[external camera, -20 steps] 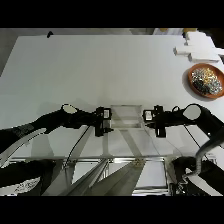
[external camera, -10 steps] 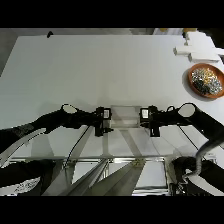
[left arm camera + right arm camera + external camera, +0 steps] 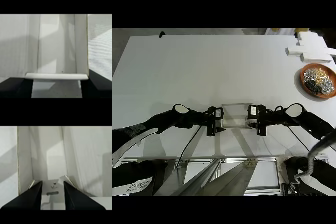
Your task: Fold the box and place the chain.
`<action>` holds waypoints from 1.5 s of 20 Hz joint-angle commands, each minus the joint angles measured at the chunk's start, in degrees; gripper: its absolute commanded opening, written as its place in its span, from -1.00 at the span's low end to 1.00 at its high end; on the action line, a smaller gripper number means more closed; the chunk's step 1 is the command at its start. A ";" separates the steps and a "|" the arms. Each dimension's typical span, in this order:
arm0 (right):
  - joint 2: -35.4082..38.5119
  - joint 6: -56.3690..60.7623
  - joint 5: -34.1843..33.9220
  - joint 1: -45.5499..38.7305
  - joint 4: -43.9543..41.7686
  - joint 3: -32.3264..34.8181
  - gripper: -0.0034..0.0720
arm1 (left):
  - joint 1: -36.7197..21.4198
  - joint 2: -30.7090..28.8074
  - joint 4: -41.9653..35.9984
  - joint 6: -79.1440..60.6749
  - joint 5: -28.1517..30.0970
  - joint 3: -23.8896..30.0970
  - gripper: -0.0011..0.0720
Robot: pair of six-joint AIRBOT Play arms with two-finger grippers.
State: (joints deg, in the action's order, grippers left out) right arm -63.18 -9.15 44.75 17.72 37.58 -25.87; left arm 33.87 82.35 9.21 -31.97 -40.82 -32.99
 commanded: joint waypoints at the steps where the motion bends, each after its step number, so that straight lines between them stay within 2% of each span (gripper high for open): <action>1: 1.01 9.31 -0.59 0.00 3.54 0.00 -0.15 | 0.04 0.00 0.04 -0.11 -0.15 0.00 -0.77; 2: 2.34 14.53 0.07 0.00 7.58 0.00 -0.43 | 0.04 0.00 0.07 -0.11 -0.20 0.00 -0.77; 3: 3.82 19.78 1.44 0.00 11.28 0.00 -0.83 | 0.04 0.00 0.07 -0.11 -0.15 0.00 -0.77; 4: 5.62 25.24 3.37 0.00 14.03 0.00 -0.87 | 0.04 0.00 0.04 -0.11 -0.15 0.00 -0.77; 7: 10.12 41.66 7.08 -1.60 16.02 0.00 -0.87 | 0.04 0.00 0.07 -0.11 -0.17 0.00 -0.77; 9: 12.70 49.24 6.23 -5.77 15.13 -0.02 -0.87 | 0.04 0.00 0.04 -0.11 -0.15 0.00 -0.77; 13: 16.55 58.64 1.97 -18.08 6.99 -0.02 -0.87 | 0.04 0.00 0.07 -0.11 -0.17 0.00 -0.77; 17: 13.53 73.85 3.82 -23.96 16.20 -0.02 -0.87 | 0.04 0.00 0.07 -0.11 -0.15 0.00 -0.77; 21: 5.11 75.28 10.49 -23.74 16.09 1.01 -0.87 | 0.04 0.00 0.07 -0.11 -0.15 0.00 -0.77; 23: 2.14 74.55 11.61 -21.46 15.28 2.78 -0.87 | 0.04 0.00 0.04 -0.11 -0.15 0.00 -0.77; 30: 1.18 68.57 11.28 -14.91 3.43 4.11 -0.87 | 0.04 0.00 0.04 -0.11 -0.15 0.00 -0.77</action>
State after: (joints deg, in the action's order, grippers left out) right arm -61.52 61.67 55.35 0.99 46.09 -22.06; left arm 33.91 82.37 9.28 -32.05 -40.95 -32.99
